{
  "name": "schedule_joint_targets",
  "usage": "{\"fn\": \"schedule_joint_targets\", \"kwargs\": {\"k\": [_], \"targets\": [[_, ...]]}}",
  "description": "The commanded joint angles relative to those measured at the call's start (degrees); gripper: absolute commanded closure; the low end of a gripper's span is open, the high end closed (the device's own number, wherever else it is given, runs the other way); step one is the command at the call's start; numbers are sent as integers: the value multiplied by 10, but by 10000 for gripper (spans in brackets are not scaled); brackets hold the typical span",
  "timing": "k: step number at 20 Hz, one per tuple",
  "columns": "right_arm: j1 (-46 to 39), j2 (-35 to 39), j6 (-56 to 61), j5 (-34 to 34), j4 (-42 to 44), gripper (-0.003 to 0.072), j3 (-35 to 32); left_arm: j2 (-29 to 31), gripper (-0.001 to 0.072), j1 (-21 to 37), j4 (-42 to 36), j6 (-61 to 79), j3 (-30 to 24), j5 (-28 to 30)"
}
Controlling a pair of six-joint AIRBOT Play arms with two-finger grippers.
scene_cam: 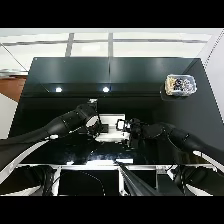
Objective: Fold the box and place the chain.
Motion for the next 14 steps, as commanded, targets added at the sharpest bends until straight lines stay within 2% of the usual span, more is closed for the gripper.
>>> {"fn": "schedule_joint_targets", "kwargs": {"k": [1, 6, 8, 9, 14], "targets": [[0, 33, 14, 2, -26, 2, 1, 11, 679, 0, 6, 2, 0, -14], [0, 73, 14, -33, -126, 4, 1, 19, 680, -4, 13, 17, -23, -11], [0, 73, 9, -35, -131, 5, 1, 19, 680, -4, 12, 19, -25, -7], [0, 73, -2, -34, -130, 43, 1, 19, 680, -4, 12, 19, -25, -4], [0, 69, -12, -33, -109, 42, 1, 19, 679, -4, 12, 19, -25, 5]]}}
